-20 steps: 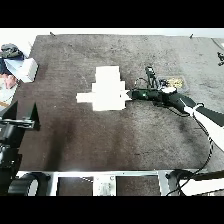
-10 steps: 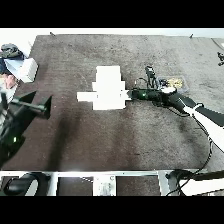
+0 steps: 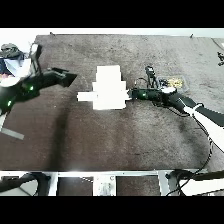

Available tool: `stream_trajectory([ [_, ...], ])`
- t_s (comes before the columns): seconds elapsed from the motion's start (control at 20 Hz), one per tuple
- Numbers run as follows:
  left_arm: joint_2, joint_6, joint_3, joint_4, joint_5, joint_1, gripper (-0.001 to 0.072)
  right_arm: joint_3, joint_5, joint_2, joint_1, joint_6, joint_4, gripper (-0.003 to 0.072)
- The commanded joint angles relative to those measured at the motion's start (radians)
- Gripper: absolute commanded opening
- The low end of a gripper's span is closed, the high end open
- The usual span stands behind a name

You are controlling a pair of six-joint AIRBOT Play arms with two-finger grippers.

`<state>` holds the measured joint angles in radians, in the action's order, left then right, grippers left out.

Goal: Fold the box and place the chain.

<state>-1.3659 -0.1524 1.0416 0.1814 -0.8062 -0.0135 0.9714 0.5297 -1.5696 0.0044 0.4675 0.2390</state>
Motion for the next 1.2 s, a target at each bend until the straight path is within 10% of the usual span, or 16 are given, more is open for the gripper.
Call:
stream_trajectory([
  [0.0,-0.285,-0.301,0.360,0.285,-0.235,-0.037,0.0608,0.001,-0.007,-0.001,0.001,0.000,0.001,-0.0008],
  [0.25,-0.588,-0.511,0.807,0.412,-0.465,-0.097,0.0608,0.001,-0.006,-0.001,0.001,0.000,0.003,-0.0008],
  [0.45,-0.729,-0.576,0.978,0.430,-0.472,-0.102,0.0608,0.001,-0.006,-0.002,0.001,0.000,0.003,-0.0008],
  [1.15,-0.887,-0.528,1.009,0.253,-0.489,-0.102,0.0607,0.001,-0.003,-0.001,0.001,-0.004,0.004,-0.0008],
])
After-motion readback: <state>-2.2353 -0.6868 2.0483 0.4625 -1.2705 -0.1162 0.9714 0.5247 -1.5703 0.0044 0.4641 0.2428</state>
